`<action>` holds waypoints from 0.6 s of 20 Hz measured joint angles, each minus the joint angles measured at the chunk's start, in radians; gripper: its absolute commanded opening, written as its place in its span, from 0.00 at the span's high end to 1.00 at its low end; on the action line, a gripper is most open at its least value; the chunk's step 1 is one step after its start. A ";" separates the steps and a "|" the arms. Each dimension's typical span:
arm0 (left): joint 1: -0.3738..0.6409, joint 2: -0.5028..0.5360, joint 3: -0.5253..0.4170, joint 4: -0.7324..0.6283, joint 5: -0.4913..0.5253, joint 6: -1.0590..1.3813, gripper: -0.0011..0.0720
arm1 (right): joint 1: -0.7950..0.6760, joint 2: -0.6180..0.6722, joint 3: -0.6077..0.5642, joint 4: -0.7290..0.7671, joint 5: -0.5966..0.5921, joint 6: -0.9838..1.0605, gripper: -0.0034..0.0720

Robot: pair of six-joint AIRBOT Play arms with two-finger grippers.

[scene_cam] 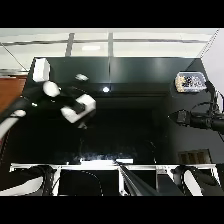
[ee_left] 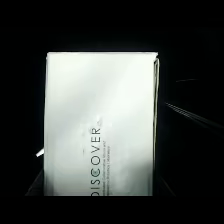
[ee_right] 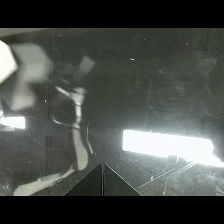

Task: Fold the box and place the chain.

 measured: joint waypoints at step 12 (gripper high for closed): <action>0.556 -0.139 0.168 0.034 0.181 -0.252 0.60 | 0.000 0.000 0.000 -0.001 -0.008 -0.003 0.94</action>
